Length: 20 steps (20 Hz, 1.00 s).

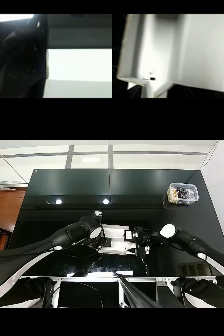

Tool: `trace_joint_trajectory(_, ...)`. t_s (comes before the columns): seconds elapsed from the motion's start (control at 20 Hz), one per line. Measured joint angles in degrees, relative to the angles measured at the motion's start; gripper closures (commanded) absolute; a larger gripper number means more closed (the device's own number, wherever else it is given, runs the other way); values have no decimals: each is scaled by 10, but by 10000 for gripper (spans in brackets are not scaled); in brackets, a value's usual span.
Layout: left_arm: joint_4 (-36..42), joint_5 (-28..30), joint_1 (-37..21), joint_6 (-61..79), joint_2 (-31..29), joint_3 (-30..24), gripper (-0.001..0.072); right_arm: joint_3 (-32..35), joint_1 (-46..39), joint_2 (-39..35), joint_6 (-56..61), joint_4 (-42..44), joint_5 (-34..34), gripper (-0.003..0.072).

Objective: Fold the box and place the chain.

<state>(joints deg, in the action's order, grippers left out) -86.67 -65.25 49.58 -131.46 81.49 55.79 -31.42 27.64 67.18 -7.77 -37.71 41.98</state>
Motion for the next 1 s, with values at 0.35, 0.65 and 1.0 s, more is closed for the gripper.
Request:
trace_joint_trajectory(0.35, 1, 2, 0, 1, -2, 0, 684, 0, 0, -44, 37, -58, 31, 80)
trace_joint_trajectory(0.65, 3, 5, 0, 1, -2, 0, 684, 3, 5, -40, 42, -57, 57, 192)
trace_joint_trajectory(1.0, 4, 6, 0, 0, -2, 0, 683, 12, 49, -24, 82, -44, 4, 442)
